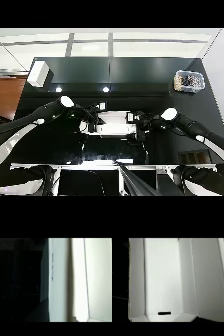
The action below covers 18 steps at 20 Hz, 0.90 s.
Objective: Fold the box and place the chain.
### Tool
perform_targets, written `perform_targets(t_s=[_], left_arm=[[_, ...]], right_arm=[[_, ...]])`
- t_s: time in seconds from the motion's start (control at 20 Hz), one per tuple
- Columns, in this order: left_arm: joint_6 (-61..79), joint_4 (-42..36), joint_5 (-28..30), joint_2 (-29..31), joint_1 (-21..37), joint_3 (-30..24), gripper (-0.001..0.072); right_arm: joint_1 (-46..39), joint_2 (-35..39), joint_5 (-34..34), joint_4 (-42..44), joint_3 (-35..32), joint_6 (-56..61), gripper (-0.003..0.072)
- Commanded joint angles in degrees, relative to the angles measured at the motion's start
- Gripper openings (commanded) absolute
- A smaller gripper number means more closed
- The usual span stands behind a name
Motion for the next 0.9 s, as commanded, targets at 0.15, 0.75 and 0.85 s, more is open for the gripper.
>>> perform_targets(t_s=[0.15,0.75,0.85], left_arm=[[0.0,-0.02,0.07,-0.04,-0.02,-0.02,0.0027],[0.0,-0.02,0.09,-0.04,-0.02,-0.02,0.0027],[0.0,-0.02,0.09,-0.04,-0.02,-0.02,0.0027]], right_arm=[[-0.02,-1.22,-0.24,0.39,-0.04,-1.05,0.0672],[0.04,-1.84,-0.61,0.39,0.0,-0.79,0.0672],[0.44,-1.86,-1.4,0.11,0.0,-0.09,0.0672]])
